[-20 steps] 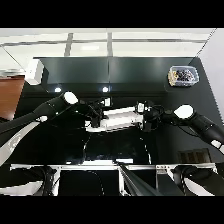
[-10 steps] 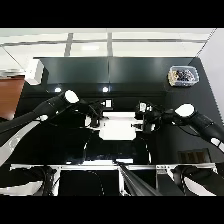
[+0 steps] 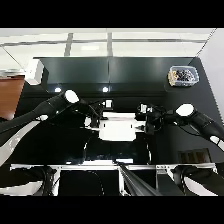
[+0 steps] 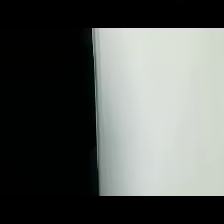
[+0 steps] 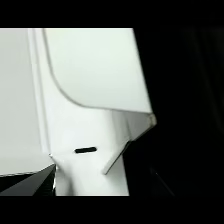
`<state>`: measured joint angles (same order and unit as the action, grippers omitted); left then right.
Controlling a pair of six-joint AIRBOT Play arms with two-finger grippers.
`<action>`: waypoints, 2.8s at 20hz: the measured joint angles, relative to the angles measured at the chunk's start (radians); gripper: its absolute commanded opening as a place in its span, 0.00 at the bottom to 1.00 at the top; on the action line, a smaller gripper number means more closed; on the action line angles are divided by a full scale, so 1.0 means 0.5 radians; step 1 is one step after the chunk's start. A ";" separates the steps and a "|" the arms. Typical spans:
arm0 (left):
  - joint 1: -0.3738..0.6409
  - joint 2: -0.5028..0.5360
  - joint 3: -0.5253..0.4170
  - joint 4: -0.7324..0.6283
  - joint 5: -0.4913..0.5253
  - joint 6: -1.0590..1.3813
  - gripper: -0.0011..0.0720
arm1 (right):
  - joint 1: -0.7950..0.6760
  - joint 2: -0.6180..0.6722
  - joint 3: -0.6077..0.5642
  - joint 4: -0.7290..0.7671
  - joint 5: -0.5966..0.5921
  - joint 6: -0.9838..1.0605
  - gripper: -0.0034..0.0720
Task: Fold the box and place the chain.
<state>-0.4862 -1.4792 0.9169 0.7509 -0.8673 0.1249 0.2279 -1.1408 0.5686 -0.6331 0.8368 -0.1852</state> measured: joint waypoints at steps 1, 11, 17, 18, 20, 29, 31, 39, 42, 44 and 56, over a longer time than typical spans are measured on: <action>0.000 -0.002 0.000 0.000 0.001 -0.001 0.05 | -0.001 0.000 -0.002 -0.066 0.047 0.076 0.98; 0.000 -0.003 0.000 0.001 -0.002 -0.002 0.05 | 0.190 -0.008 -0.012 -0.304 0.217 0.395 0.98; 0.000 -0.003 0.001 0.002 -0.008 -0.002 0.05 | 0.391 -0.021 -0.034 -0.258 0.013 0.408 0.98; 0.000 -0.003 0.000 0.003 -0.007 -0.002 0.05 | 0.409 -0.021 -0.034 -0.253 0.003 0.404 0.98; 0.000 -0.003 0.000 0.004 -0.006 -0.002 0.05 | 0.433 -0.022 -0.036 -0.249 -0.021 0.401 0.98; 0.000 -0.003 0.000 -0.001 -0.005 -0.007 0.05 | 0.476 -0.022 -0.036 -0.359 0.007 0.352 0.98; 0.000 -0.003 0.000 -0.001 -0.002 -0.006 0.05 | 0.502 -0.027 -0.036 -0.340 0.006 0.341 0.98; 0.000 -0.003 0.000 0.000 0.006 -0.005 0.05 | 0.510 -0.011 -0.037 -0.148 -0.144 0.334 0.98; 0.001 -0.003 0.001 0.002 0.012 -0.005 0.05 | 0.430 0.043 -0.037 -0.113 -0.220 0.336 0.98; -0.002 -0.003 0.001 -0.008 -0.011 -0.007 0.05 | 0.346 0.074 -0.037 -0.085 -0.265 0.336 0.98; -0.003 -0.003 0.001 -0.002 -0.009 -0.005 0.05 | 0.191 0.108 -0.038 0.271 -0.346 -0.153 0.98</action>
<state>-0.4877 -1.4807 0.9173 0.7502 -0.8719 0.1223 0.3233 -1.0866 0.5495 -0.4976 0.6640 -0.2615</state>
